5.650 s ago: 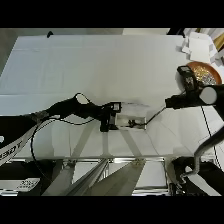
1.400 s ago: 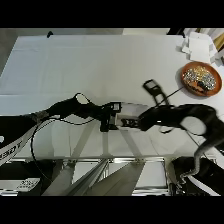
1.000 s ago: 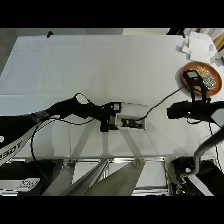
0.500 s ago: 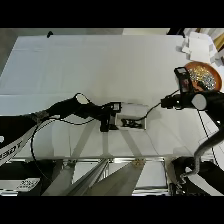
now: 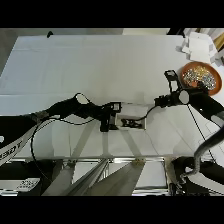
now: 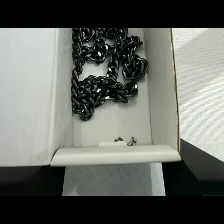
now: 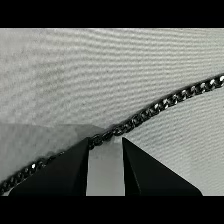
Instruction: Fold the box and place the chain.
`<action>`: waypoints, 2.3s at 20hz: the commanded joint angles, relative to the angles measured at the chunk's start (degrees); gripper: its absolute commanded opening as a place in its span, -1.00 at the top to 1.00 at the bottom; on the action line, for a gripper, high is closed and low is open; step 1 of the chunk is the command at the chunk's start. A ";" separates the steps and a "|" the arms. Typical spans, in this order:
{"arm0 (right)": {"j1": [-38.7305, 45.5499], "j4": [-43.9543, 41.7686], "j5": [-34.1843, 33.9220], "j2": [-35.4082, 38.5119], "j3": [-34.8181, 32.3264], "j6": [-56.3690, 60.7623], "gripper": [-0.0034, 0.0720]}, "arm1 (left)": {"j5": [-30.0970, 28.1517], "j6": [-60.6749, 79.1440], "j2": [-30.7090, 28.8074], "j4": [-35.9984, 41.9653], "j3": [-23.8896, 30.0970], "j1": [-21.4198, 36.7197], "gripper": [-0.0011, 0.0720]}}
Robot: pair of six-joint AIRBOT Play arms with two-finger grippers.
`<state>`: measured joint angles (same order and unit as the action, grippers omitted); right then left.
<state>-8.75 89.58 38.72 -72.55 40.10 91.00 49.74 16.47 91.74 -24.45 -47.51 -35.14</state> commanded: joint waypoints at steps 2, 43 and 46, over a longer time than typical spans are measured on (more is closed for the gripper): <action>0.02 -0.02 -0.61 -2.12 0.55 0.02 0.38 | 0.00 0.02 -0.04 0.00 0.00 0.02 -0.10; -25.92 -16.59 16.87 30.88 0.50 -1.42 0.88 | 0.00 0.02 -0.04 0.02 0.00 0.02 -0.10; -26.29 -16.98 16.90 30.88 0.52 -1.42 0.88 | 0.00 0.02 -0.04 0.00 0.00 0.02 -0.10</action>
<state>-34.11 73.52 56.60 -41.71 40.58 89.56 49.76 16.47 91.74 -24.43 -47.51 -35.14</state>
